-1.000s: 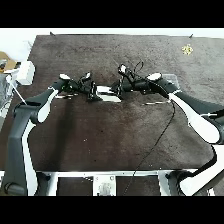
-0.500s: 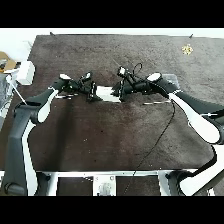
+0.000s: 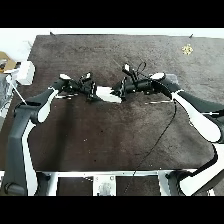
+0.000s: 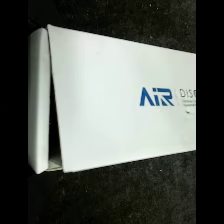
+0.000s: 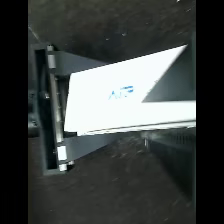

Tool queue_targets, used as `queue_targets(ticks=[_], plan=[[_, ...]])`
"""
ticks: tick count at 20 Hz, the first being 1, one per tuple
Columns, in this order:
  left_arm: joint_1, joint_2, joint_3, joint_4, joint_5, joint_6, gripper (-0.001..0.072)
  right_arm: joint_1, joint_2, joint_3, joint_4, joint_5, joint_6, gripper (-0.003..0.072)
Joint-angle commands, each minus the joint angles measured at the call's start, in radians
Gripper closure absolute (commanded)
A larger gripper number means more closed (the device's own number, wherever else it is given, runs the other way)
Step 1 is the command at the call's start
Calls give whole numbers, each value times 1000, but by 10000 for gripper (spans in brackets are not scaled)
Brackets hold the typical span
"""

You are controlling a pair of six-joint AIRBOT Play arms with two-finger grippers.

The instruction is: Fold the box and place the chain.

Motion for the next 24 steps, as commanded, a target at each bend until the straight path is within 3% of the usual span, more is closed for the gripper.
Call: queue_targets(ticks=[1,2,5,11,19,24], plan=[[1,-1,0,0,2,0,484,2,0,1,43,10,6,635],[1,-1,0,0,3,0,484,2,0,1,43,-21,37,685],[1,-1,0,0,3,0,484,2,-2,1,39,-82,77,685],[1,-1,0,0,3,0,484,3,-59,3,-138,-24,185,685],[1,-1,0,0,3,0,483,-11,-55,10,-134,-40,208,685],[1,-1,0,0,3,0,484,-13,93,12,-50,-90,214,686]])
